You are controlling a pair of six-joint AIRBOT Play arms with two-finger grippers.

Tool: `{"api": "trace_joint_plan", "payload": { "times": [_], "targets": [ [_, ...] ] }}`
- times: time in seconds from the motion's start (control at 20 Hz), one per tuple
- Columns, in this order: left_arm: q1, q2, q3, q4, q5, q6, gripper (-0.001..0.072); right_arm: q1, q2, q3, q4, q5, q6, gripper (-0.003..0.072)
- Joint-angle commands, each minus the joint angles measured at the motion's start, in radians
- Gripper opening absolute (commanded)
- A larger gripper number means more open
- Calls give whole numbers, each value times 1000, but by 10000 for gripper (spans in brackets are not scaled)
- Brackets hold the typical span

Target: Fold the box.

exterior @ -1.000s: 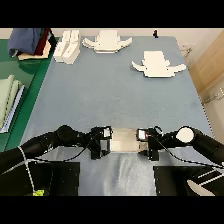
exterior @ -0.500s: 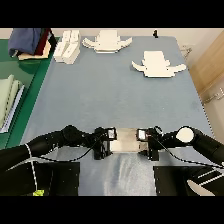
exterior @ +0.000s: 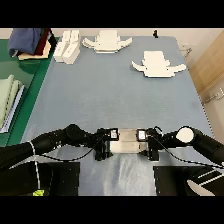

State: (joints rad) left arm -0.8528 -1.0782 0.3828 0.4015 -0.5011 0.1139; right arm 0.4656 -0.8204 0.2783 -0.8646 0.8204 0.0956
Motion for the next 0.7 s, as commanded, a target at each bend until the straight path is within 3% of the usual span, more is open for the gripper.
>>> {"api": "trace_joint_plan", "payload": {
  "times": [0.0, 0.05, 0.1, 0.65],
  "targets": [
    [-2, -3, 2, 7, -11, 5, 608, 0, 1, 1, 0, 0, 1, 500],
    [-2, -4, 2, 7, -11, 26, 499, 0, 1, 1, 0, 0, 0, 500],
    [-2, -5, 2, 6, -10, 42, 478, 0, 1, 1, 0, 0, 0, 500],
    [-2, -5, 2, 6, -5, 45, 480, 0, 1, 1, 0, 0, 1, 500]
  ]
}}
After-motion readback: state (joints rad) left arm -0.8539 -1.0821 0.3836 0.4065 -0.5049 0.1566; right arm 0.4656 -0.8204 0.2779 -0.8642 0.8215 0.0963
